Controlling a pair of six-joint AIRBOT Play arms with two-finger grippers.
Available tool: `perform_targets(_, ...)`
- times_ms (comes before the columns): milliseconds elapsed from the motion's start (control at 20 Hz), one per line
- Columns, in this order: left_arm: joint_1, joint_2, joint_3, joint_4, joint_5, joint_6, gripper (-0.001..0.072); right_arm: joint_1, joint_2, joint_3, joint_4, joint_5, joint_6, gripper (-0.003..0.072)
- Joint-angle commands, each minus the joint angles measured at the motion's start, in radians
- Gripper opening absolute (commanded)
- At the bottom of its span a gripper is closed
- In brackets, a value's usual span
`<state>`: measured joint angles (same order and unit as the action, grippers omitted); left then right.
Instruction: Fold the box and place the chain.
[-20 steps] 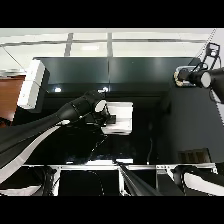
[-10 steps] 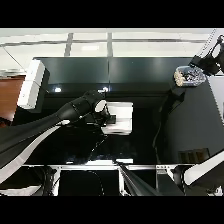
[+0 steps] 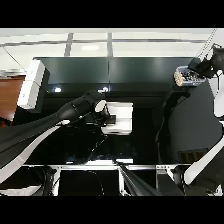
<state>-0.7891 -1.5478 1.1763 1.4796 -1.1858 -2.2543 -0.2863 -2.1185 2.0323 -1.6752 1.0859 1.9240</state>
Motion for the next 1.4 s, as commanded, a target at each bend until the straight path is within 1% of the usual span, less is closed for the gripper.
perform_targets(0,0.000,0.000,0.000,0.000,0.000,0.000,0.0026,0.000,-0.001,0.010,-0.001,0.048,-0.001,0.0077)
perform_targets(50,0.000,0.000,0.000,0.000,0.001,0.000,0.0027,0.001,0.015,0.010,-0.002,0.068,-0.020,0.0018)
perform_targets(200,0.000,0.000,0.000,0.001,0.006,0.000,0.0027,0.001,0.108,0.010,-0.002,0.097,-0.116,0.0018)
perform_targets(300,0.000,0.000,0.000,0.004,0.006,0.000,0.0027,0.008,0.200,0.010,0.000,0.115,-0.203,0.0018)
perform_targets(400,0.000,0.000,0.000,0.004,0.013,0.000,0.0026,0.020,0.304,0.010,0.001,0.161,-0.294,0.0018)
perform_targets(650,0.000,0.000,0.000,0.003,0.035,0.000,0.0026,0.027,0.566,0.008,0.208,0.185,-0.348,0.0016)
perform_targets(950,0.000,0.000,0.000,0.000,0.035,0.000,0.0027,0.027,0.814,0.006,0.456,0.220,-0.412,0.0015)
perform_targets(1050,0.000,0.000,0.000,0.000,0.035,0.000,0.0026,0.027,0.869,0.001,0.562,0.275,-0.428,0.0015)
perform_targets(1150,0.000,0.000,0.000,0.001,0.035,0.000,0.0027,0.041,0.895,0.001,0.697,0.401,-0.451,0.0016)
perform_targets(1200,0.000,0.000,0.000,0.001,0.036,0.000,0.0026,0.065,0.905,0.001,0.732,0.451,-0.451,0.0016)
perform_targets(1350,0.000,0.000,0.000,0.001,0.036,0.000,0.0026,0.197,0.914,-0.006,0.743,0.597,-0.458,0.0017)
